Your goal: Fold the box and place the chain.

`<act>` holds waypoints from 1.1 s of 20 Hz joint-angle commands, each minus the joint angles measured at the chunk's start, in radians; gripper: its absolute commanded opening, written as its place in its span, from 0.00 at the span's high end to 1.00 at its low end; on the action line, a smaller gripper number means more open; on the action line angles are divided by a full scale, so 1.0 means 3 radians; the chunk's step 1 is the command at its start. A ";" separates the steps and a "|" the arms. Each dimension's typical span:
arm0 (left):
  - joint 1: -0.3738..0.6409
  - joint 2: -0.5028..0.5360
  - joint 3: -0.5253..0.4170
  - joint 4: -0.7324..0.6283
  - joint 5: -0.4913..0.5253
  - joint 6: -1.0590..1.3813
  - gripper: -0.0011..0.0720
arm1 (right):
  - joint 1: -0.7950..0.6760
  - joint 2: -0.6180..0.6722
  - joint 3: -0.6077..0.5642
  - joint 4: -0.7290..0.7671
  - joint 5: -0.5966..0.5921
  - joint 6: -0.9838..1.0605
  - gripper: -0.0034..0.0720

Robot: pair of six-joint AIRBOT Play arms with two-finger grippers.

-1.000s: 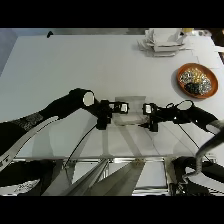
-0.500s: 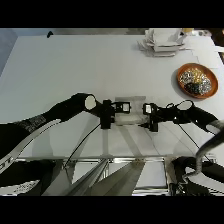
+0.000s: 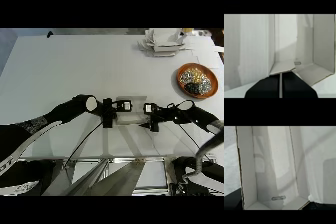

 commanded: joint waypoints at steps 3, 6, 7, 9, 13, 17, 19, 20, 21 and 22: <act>-0.0041 0.0008 0.0004 -0.0043 -0.0203 0.0005 0.90 | 0.0004 -0.0003 0.0000 0.0000 -0.0010 -0.0005 0.35; 0.0070 0.0084 0.0004 0.0135 -0.0257 -0.0078 0.86 | 0.0004 -0.0003 0.0000 0.0000 -0.0009 -0.0005 0.35; 0.0114 0.0117 0.0004 0.0201 -0.0268 -0.0161 0.86 | 0.0004 -0.0003 0.0000 0.0000 -0.0009 -0.0005 0.35; 0.0196 0.0169 0.0004 0.0301 -0.0300 -0.0369 0.67 | 0.0004 -0.0003 0.0000 0.0000 -0.0009 -0.0005 0.35; 0.0247 0.0188 0.0004 0.0378 -0.0520 -0.0458 0.50 | 0.0004 -0.0003 0.0000 0.0000 -0.0010 -0.0005 0.35; 0.0256 0.0188 0.0004 0.0507 -0.0692 -0.0547 0.47 | 0.0004 -0.0003 0.0000 0.0000 -0.0010 -0.0005 0.35; 0.0248 0.0188 0.0004 0.0509 -0.0755 -0.0525 0.47 | 0.0004 -0.0003 0.0000 0.0000 -0.0009 -0.0005 0.35; 0.0237 0.0188 0.0004 0.0505 -0.0759 -0.0514 0.47 | 0.0004 -0.0003 0.0000 0.0000 -0.0010 -0.0005 0.35; 0.0223 0.0188 0.0004 0.0501 -0.0757 -0.0504 0.47 | 0.0004 -0.0003 0.0000 0.0000 -0.0009 -0.0005 0.35; 0.0206 0.0188 0.0004 0.0496 -0.0769 -0.0399 0.47 | 0.0004 -0.0003 0.0000 -0.0001 -0.0010 -0.0005 0.35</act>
